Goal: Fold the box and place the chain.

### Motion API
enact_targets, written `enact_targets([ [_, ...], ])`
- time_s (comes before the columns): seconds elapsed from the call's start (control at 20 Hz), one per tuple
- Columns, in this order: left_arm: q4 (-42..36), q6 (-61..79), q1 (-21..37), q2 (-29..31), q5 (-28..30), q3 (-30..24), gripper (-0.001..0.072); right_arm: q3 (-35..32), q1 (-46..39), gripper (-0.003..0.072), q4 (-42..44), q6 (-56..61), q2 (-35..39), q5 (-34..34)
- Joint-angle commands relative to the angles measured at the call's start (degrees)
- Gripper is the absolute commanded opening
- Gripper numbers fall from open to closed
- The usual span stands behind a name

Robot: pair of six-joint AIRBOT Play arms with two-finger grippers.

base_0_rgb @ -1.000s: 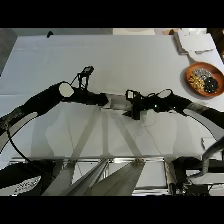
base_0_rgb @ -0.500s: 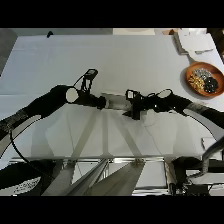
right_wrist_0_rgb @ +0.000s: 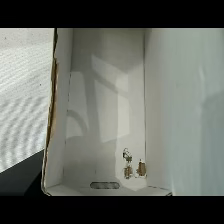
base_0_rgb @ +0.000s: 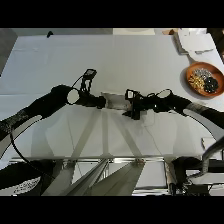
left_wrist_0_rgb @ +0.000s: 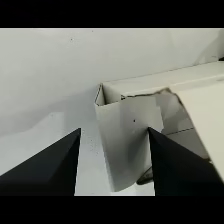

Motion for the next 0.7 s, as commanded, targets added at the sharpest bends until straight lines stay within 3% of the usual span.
enact_targets([
  [0.0,0.52,-4.35,-0.04,0.02,-2.93,1.22,0.0461,-0.02,0.00,0.0388,-0.07,-0.07,0.02,0.13],
  [0.65,-1.66,-7.17,-3.26,-1.33,-4.68,3.87,0.0459,-0.02,0.00,0.0388,-0.09,-0.07,0.02,0.13],
])
